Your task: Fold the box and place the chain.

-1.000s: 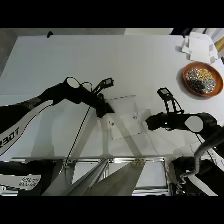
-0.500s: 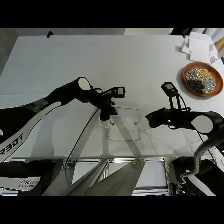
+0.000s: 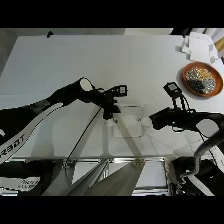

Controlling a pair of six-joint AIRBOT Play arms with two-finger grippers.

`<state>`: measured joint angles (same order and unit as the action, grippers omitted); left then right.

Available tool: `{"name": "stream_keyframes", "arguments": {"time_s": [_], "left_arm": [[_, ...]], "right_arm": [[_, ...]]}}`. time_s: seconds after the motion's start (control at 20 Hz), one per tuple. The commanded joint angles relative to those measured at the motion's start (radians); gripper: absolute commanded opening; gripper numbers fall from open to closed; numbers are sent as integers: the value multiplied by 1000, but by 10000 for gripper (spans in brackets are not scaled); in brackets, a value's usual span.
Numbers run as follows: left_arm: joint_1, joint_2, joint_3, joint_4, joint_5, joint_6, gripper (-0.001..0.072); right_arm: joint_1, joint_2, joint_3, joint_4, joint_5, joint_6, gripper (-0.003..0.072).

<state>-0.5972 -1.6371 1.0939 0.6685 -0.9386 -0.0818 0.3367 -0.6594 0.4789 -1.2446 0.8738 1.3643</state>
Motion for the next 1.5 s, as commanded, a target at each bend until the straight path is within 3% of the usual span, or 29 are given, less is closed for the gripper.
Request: {"name": "stream_keyframes", "arguments": {"time_s": [0.0, 1.45], "left_arm": [[-1, -1, 1, -2, 34, 0, 7], [-5, -37, 1, -2, 45, -11, 11]], "right_arm": [[0, 2, 1, -12, 4, 1, 279], [0, 0, 0, -12, 3, 0, 276]]}}
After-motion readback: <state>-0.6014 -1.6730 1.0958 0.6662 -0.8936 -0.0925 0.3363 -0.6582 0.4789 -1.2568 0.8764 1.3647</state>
